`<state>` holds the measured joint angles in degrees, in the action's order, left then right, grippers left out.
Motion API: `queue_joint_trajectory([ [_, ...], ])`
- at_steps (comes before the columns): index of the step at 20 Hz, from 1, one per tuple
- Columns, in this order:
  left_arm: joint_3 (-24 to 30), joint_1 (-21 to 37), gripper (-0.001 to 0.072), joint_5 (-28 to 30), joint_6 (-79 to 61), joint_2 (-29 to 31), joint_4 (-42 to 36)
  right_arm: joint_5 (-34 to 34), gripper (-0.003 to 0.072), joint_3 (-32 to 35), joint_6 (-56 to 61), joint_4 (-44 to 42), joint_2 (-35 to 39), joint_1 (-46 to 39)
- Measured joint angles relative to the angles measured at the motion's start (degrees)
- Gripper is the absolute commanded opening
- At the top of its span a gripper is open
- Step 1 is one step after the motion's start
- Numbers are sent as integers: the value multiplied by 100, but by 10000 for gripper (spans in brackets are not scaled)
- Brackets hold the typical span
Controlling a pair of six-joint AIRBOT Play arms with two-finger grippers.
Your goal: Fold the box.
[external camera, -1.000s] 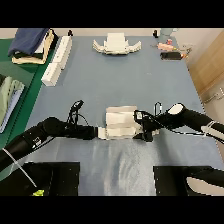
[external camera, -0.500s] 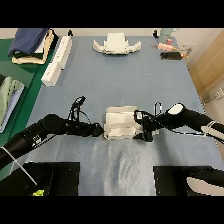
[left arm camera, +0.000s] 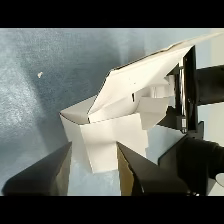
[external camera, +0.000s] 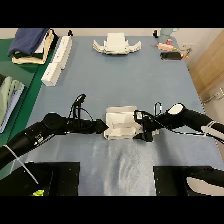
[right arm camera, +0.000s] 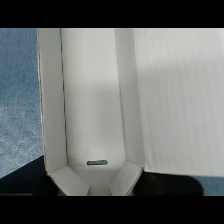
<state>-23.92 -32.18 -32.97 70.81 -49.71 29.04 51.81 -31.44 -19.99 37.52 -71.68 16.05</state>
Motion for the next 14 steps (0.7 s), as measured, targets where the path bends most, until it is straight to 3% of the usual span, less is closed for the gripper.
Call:
queue_joint_trajectory([
  [1,-4,0,345,63,-28,-26,-68,0,562,0,0,0,0,0],
  [7,-188,-339,344,271,-221,-101,-55,0,562,0,0,0,0,0],
  [14,-442,-704,344,315,1633,-133,1731,0,562,0,0,0,0,0],
])
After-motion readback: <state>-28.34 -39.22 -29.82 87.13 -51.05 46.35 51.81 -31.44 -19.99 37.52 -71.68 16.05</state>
